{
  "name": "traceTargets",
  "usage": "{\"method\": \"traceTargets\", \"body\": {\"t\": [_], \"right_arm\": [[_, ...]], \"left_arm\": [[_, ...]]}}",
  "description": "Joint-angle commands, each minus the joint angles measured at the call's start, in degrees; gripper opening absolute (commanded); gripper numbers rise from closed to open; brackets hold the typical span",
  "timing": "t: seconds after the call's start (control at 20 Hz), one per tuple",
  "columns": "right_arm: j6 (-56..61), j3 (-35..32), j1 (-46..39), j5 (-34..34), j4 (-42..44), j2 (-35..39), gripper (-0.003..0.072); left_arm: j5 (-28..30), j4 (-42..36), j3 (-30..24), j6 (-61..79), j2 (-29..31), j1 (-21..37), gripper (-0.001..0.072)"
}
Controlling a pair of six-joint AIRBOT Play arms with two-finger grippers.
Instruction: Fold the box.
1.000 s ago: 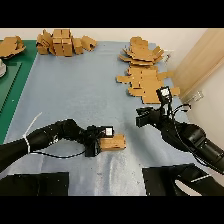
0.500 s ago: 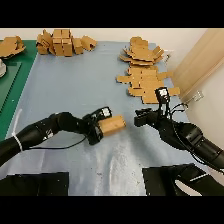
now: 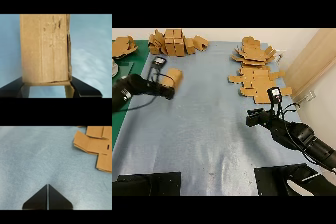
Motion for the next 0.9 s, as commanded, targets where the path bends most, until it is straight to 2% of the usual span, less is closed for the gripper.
{"method": "traceTargets", "body": {"t": [0.0,0.15,0.35,0.55,0.85], "right_arm": [[0.28,0.04,-0.02,0.02,-0.09,-0.02,0.0036],[1.31,0.04,-0.02,0.02,-0.07,-0.02,0.0036],[2.67,0.04,-0.02,0.00,-0.07,-0.02,0.0036],[2.69,0.04,-0.02,0.00,-0.07,-0.02,0.0036],[2.86,0.04,-0.02,-0.02,-0.07,-0.02,0.0036]], "left_arm": [[-3.17,1.86,13.09,-4.98,-10.49,10.36,0.0530],[-3.23,1.84,24.37,-8.48,-20.48,12.11,0.0530],[-3.78,1.77,35.56,-8.50,-31.06,11.87,0.0530],[-3.06,1.68,41.11,-8.94,-38.03,11.67,0.0530],[-1.84,1.64,43.71,-9.09,-42.62,11.63,0.0531]]}}
